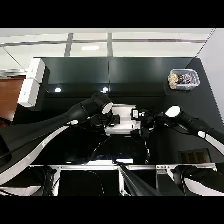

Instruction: Fold the box and place the chain.

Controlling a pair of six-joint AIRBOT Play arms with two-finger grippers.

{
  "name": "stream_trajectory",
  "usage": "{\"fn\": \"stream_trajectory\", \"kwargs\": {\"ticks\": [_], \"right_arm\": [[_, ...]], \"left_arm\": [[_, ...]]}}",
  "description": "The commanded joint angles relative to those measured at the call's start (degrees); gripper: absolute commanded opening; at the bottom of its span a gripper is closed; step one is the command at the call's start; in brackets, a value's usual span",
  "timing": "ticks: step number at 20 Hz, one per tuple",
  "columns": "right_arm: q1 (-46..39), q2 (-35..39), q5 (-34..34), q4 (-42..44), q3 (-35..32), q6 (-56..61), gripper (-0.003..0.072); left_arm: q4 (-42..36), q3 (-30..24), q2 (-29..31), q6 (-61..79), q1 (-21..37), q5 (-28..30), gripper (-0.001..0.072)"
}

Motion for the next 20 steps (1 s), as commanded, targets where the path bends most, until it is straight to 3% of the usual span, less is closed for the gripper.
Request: {"fn": "stream_trajectory", "kwargs": {"ticks": [1,2,3,4,20], "right_arm": [[0.0,0.0,0.0,0.0,0.0,0.0,0.0053],[0.0,0.0,0.0,0.0,0.0,0.0,0.0054],[0.0,0.0,0.0,0.0,0.0,0.0,0.0053],[0.0,0.0,0.0,0.0,0.0,0.0,0.0053],[0.0,0.0,-0.2,0.2,0.0,0.0,0.0054]], "left_arm": [[-0.2,0.0,-0.2,0.3,0.0,0.0,0.0326],[-0.2,0.0,-0.2,0.3,0.0,-0.1,0.0326],[-0.2,0.0,-0.2,0.3,0.0,-0.1,0.0277],[-0.2,0.0,-0.2,0.4,0.0,-0.1,0.0030],[0.0,0.0,-0.2,0.8,0.0,0.1,0.0029]]}}
